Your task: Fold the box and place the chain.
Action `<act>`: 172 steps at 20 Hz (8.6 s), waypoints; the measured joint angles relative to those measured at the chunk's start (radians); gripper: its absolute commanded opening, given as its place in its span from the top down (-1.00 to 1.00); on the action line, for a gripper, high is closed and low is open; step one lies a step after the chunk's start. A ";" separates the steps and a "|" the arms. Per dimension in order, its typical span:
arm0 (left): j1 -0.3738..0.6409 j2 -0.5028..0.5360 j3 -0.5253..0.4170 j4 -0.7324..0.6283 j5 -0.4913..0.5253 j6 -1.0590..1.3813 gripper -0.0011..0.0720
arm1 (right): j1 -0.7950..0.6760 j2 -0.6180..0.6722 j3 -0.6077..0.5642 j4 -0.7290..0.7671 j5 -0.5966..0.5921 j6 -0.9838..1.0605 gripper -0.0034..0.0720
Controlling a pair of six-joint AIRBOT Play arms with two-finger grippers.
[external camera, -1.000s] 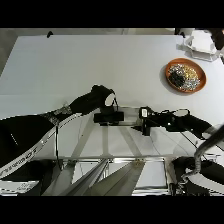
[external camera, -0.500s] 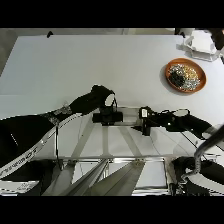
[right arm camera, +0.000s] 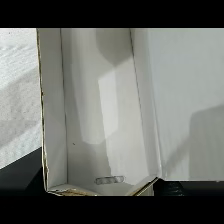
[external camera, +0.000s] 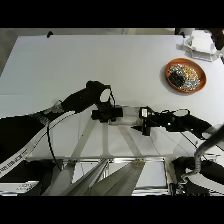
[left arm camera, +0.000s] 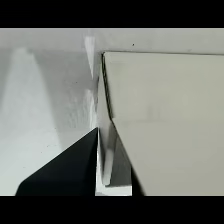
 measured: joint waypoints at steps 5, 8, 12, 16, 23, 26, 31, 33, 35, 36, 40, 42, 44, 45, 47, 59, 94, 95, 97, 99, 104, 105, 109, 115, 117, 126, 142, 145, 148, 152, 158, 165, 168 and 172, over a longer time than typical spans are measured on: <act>0.047 0.069 0.000 0.003 -0.035 0.071 0.39 | 0.000 0.000 0.000 0.000 0.000 -0.001 -0.25; 0.092 0.133 -0.002 0.007 -0.083 0.240 0.21 | 0.000 0.000 0.000 0.000 0.000 -0.001 -0.25; 0.182 0.241 -0.034 0.011 -0.116 0.657 -0.90 | 0.000 0.000 0.000 0.000 0.000 -0.001 -0.25; 0.275 0.337 -0.148 0.006 -0.077 1.233 -0.94 | 0.000 0.000 0.000 -0.001 0.000 -0.001 -0.25; 0.307 0.277 -0.293 -0.181 0.131 2.117 -0.97 | 0.000 0.000 0.000 -0.001 0.000 -0.001 -0.25; 0.288 0.202 -0.305 -0.258 0.189 2.262 -0.98 | 0.000 0.000 0.000 -0.001 0.000 -0.001 -0.25; 0.264 0.132 -0.311 -0.323 0.257 2.351 -0.99 | 0.000 0.000 0.000 -0.001 0.000 -0.001 -0.25; 0.254 0.122 -0.312 -0.343 0.274 2.369 -0.99 | 0.000 0.000 0.000 -0.001 0.000 -0.001 -0.25; 0.246 0.117 -0.312 -0.366 0.278 2.380 -0.99 | 0.000 0.000 0.000 -0.001 0.000 -0.001 -0.25; 0.243 0.115 -0.312 -0.382 0.281 2.382 -0.99 | 0.000 0.000 0.000 -0.001 0.000 -0.001 -0.25; 0.232 0.105 -0.312 -0.438 0.288 2.391 -0.99 | 0.000 0.000 0.000 -0.001 0.000 -0.001 -0.25; 0.229 0.094 -0.314 -0.454 0.289 2.391 -0.99 | 0.000 0.000 0.000 -0.001 0.000 -0.001 -0.25; 0.233 0.086 -0.316 -0.462 0.283 2.391 -0.99 | 0.000 0.000 0.000 -0.001 0.000 -0.001 -0.25; 0.238 0.083 -0.319 -0.463 0.275 2.392 -0.99 | 0.000 0.000 0.000 -0.001 0.000 -0.001 -0.25; 0.247 0.081 -0.320 -0.465 0.256 2.392 -0.99 | 0.000 0.000 0.000 -0.001 0.000 -0.001 -0.25; 0.254 0.080 -0.325 -0.557 0.202 2.391 -0.99 | 0.000 0.000 0.000 -0.004 0.003 -0.003 -0.25; 0.245 0.074 -0.419 -0.694 0.382 2.387 -0.71 | 0.000 0.000 0.000 -0.001 -0.001 -0.002 -0.25; 0.245 0.074 -0.423 -0.697 0.385 2.388 -0.69 | 0.000 0.000 0.000 0.000 -0.001 -0.001 -0.25; 0.245 0.074 -0.430 -0.697 0.391 2.388 -0.42 | 0.000 0.000 0.000 -0.001 -0.001 -0.001 -0.25; 0.245 0.075 -0.433 -0.698 0.400 2.388 -0.15 | 0.000 0.000 0.000 -0.001 -0.001 -0.001 -0.25; 0.244 0.076 -0.436 -0.696 0.409 2.388 0.22 | 0.000 0.000 0.000 -0.001 0.000 -0.001 -0.25; 0.244 0.076 -0.436 -0.695 0.409 2.387 0.23 | 0.000 0.000 0.000 -0.001 0.000 -0.001 -0.25; 0.244 0.076 -0.436 -0.694 0.412 2.387 0.22 | 0.000 0.000 0.000 -0.001 0.000 -0.001 -0.25; 0.244 0.076 -0.436 -0.693 0.414 2.387 0.22 | 0.000 0.000 0.000 -0.001 0.000 -0.001 -0.25; 0.244 0.076 -0.436 -0.693 0.415 2.387 0.22 | 0.000 0.000 0.000 -0.001 0.000 -0.001 -0.25; 0.244 0.076 -0.436 -0.693 0.416 2.387 0.22 | 0.000 0.000 0.000 -0.001 0.000 -0.001 -0.25; 0.244 0.076 -0.436 -0.693 0.417 2.386 0.22 | 0.000 0.031 -0.001 -0.008 0.006 0.003 -0.93; 0.244 0.076 -0.436 -0.694 0.418 2.384 0.22 | -0.021 0.079 -0.001 -0.048 -0.010 0.056 -0.93; 0.244 0.075 -0.436 -0.697 0.422 2.381 0.22 | -0.087 0.137 -0.001 -0.152 -0.011 0.175 -0.93; 0.244 0.075 -0.436 -0.692 0.422 2.391 0.22 | -0.197 0.235 0.000 -0.312 0.014 0.319 -0.93; 0.244 0.074 -0.436 -0.692 0.420 2.387 0.22 | -0.299 0.407 -0.001 -0.428 0.148 0.428 -0.12; 0.244 0.074 -0.436 -0.693 0.415 2.387 0.22 | -0.290 0.484 -0.001 -0.222 0.322 0.446 0.82; 0.244 0.074 -0.436 -0.693 0.413 2.387 0.23 | -0.285 0.489 -0.001 -0.196 0.352 0.442 0.82; 0.244 0.074 -0.436 -0.702 0.410 2.385 0.23 | -0.283 0.492 -0.001 -0.176 0.364 0.439 0.82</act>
